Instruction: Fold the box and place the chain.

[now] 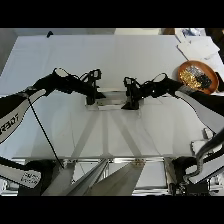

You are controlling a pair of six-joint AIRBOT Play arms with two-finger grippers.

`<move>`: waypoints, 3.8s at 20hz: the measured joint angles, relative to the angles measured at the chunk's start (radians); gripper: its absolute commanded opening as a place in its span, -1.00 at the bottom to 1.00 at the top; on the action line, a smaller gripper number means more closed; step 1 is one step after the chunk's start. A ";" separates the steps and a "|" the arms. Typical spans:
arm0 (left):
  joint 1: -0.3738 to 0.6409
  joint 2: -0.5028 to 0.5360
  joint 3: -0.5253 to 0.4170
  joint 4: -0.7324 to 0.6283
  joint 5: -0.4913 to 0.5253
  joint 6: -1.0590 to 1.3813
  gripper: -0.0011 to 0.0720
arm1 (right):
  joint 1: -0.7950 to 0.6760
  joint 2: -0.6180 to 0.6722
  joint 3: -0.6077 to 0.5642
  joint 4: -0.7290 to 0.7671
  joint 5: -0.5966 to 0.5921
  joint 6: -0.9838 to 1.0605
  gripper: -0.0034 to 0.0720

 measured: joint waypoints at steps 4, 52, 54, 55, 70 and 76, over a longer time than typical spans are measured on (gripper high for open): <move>0.000 0.000 0.000 0.000 0.000 0.000 -0.94 | 0.000 0.000 0.000 -0.002 -0.001 0.002 0.93; 0.000 0.008 0.000 -0.008 -0.004 -0.063 -0.01 | 0.000 0.000 0.000 -0.010 -0.003 0.002 0.11; 0.000 0.018 0.000 -0.003 0.002 -0.063 -0.01 | 0.000 0.000 0.000 -0.010 -0.003 0.002 0.11; 0.001 0.026 0.000 0.000 0.006 -0.064 -0.01 | 0.000 0.000 0.000 -0.010 -0.003 0.002 0.11; 0.156 0.258 -0.071 0.170 -0.271 -0.311 -0.95 | 0.000 0.000 0.000 -0.009 -0.002 0.002 0.11; 0.036 0.267 -0.150 0.003 -0.162 -0.306 -0.95 | 0.000 0.000 0.000 -0.009 -0.002 0.002 0.11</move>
